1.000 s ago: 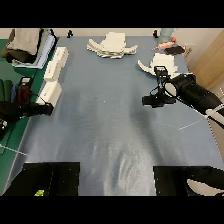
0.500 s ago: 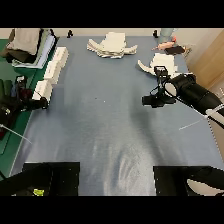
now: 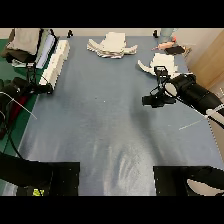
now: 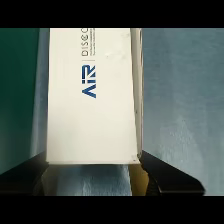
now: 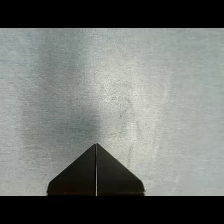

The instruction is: Fold the box.

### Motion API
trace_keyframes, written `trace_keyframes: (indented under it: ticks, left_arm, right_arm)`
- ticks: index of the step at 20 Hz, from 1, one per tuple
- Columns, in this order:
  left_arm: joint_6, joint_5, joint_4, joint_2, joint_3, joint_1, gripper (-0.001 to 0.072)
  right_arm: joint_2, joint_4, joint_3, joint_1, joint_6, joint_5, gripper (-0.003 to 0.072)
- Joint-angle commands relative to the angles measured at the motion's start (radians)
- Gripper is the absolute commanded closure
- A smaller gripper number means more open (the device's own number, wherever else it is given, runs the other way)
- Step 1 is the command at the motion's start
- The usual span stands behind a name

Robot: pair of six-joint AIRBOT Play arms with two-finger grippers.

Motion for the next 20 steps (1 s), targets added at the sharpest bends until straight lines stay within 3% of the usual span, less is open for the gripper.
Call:
trace_keyframes:
  ticks: [1,8,20]
  left_arm:
    - [-0.001,-0.005,-0.017,-0.111,0.134,-0.011,0.0188]
    - [-0.002,-0.050,-0.019,-0.216,0.312,-0.027,0.0189]
    - [-0.005,-0.116,-0.018,-0.266,0.321,-0.027,0.0188]
  right_arm:
    - [-0.001,0.000,0.001,0.000,0.000,0.000,0.0686]
    - [-0.001,0.000,0.001,0.000,0.000,0.000,0.0685]
    - [-0.001,0.000,0.001,0.000,0.000,0.000,0.0686]
